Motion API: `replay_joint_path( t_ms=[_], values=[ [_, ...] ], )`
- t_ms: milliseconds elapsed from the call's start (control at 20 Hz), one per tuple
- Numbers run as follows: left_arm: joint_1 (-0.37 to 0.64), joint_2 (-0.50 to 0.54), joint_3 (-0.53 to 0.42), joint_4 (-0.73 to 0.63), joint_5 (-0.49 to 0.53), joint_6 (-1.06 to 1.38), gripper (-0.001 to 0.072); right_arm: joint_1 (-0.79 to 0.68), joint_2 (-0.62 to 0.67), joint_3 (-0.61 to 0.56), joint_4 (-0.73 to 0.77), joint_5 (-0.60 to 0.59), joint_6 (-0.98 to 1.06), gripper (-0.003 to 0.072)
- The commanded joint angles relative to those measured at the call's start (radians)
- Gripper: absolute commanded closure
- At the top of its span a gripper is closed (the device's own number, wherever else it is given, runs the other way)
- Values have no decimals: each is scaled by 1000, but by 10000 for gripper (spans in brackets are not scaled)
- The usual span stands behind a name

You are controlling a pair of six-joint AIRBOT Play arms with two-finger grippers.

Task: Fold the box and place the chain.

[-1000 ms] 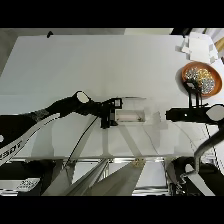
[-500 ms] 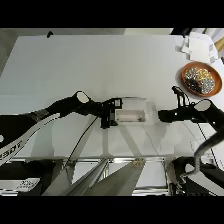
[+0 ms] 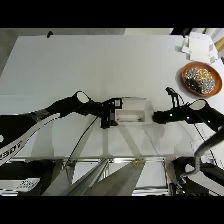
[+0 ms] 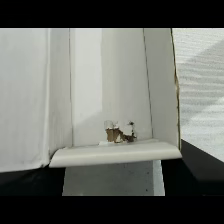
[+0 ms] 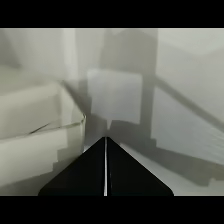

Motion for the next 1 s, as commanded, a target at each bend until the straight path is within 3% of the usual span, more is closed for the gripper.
replay_joint_path(
  t_ms=[0, 250, 350, 550, 950],
  values=[
    [0, 0, 0, 0, 0, 0, 701, 11, 46, 2, 40, 12, -20, 674],
    [0, 0, 0, 0, 0, 0, 701, 11, 156, 2, 93, 85, -47, 660],
    [0, 0, 0, 0, 0, 0, 701, 11, 182, 2, 144, 93, -46, 519],
    [0, 0, 0, 0, 0, 0, 701, 44, 195, 3, 164, 99, -46, 501],
    [0, 0, 0, 0, -3, 0, 701, 172, 195, 9, 24, -44, 87, 347]
  ],
)
